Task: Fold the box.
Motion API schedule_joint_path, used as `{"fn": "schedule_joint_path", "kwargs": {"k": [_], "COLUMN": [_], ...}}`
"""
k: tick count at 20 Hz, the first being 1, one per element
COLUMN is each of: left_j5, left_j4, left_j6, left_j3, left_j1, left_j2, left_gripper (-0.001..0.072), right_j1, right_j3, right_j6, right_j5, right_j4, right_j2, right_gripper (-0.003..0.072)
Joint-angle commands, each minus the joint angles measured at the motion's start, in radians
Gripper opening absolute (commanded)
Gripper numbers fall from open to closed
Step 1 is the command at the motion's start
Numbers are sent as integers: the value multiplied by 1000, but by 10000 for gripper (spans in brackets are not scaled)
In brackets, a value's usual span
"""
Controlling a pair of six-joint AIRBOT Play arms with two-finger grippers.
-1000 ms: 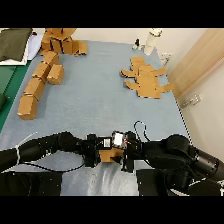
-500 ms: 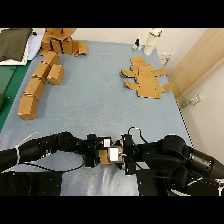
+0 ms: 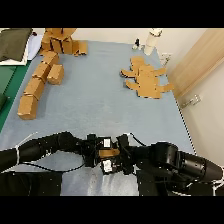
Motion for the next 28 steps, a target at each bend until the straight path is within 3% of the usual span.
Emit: {"fn": "schedule_joint_path", "kwargs": {"k": [1,2,5,7,22,28], "left_j5": [0,0,0,0,0,0], "left_j4": [0,0,0,0,0,0], "left_j6": [0,0,0,0,0,0], "left_j3": [0,0,0,0,0,0], "left_j1": [0,0,0,0,0,0], "left_j2": [0,0,0,0,0,0], "left_gripper": [524,524,524,523,524,524], "right_j1": [16,16,16,16,16,16], "right_j3": [2,2,2,2,-3,-2], "right_j6": [35,35,35,35,34,33], "right_j5": [8,7,8,8,6,-47], "right_j4": [-67,-66,-71,-78,-32,0], "right_j2": [6,15,32,32,-14,-10], "right_gripper": [473,421,400,334,334,334]}}
